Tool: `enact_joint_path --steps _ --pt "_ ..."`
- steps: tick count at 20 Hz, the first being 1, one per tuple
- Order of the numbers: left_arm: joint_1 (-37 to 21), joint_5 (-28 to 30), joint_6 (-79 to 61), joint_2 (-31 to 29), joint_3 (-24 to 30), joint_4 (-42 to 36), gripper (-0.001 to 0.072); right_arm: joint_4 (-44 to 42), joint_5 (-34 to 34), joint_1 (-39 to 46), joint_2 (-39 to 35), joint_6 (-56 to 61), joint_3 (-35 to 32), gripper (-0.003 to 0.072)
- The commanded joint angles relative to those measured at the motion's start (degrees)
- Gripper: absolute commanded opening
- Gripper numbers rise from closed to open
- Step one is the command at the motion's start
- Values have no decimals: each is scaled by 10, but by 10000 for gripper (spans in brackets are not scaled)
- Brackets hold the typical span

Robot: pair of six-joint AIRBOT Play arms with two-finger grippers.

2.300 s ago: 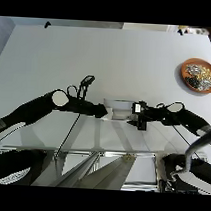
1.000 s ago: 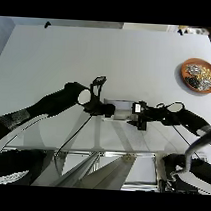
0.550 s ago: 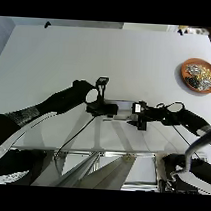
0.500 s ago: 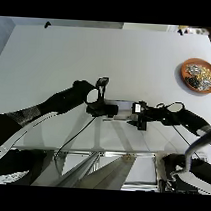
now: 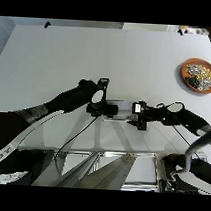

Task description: Fold the box and place the chain.

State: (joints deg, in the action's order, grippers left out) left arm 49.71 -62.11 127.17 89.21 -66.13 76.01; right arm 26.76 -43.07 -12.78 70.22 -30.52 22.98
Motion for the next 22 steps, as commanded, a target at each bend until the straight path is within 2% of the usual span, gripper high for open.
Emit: enact_joint_path --steps 1,2,5,9,15,16,17,20,22 --pt "8 -36 9 35 -35 10 450 0 0 0 0 0 0 400" --pt "11 -49 14 47 -48 10 449 0 0 0 0 0 0 400" --pt "11 -60 47 63 -66 10 317 0 0 0 0 0 0 400" --pt "11 -63 122 69 -66 14 311 0 0 0 0 0 0 400" --pt "15 -84 133 73 -66 12 301 0 0 0 0 0 0 400" --pt "17 -84 132 73 -66 15 185 0 0 0 0 0 0 400" --pt "19 -84 133 72 -66 21 111 0 0 0 0 0 0 400" --pt "21 -80 134 70 -66 23 3 0 0 0 0 0 0 400" --pt "25 -79 143 70 -66 25 3 0 0 0 0 0 0 400"
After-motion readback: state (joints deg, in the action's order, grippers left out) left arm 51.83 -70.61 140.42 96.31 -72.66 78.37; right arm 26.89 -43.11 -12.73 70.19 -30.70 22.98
